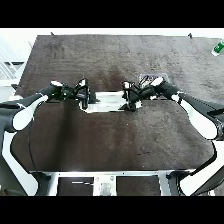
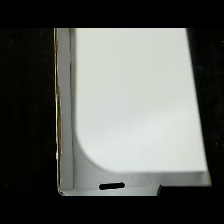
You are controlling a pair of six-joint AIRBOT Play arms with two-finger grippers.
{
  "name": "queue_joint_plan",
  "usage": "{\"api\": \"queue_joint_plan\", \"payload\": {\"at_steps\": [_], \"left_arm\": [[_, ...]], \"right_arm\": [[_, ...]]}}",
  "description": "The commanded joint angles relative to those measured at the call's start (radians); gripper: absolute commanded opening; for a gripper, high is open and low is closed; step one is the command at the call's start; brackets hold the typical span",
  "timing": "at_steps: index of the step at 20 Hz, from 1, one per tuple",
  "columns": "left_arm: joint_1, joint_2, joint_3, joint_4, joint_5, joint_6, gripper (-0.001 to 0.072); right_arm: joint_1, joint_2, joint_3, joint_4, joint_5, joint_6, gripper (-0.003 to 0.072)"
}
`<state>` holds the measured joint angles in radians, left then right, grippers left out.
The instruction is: Fold the box and place the chain.
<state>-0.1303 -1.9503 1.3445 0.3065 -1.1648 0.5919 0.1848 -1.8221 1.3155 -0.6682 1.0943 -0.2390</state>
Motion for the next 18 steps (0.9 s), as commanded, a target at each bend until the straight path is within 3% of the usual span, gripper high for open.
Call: {"api": "queue_joint_plan", "payload": {"at_steps": [1, 18], "left_arm": [[0.001, 0.000, 0.001, 0.000, -0.003, 0.000, 0.0022], [0.001, 0.000, 0.001, 0.000, -0.006, 0.000, 0.0023]], "right_arm": [[-0.008, -0.037, 0.037, 0.006, 0.065, -0.042, 0.0605], [-0.009, -0.111, 0.081, 0.029, 0.110, -0.030, 0.0604]]}}
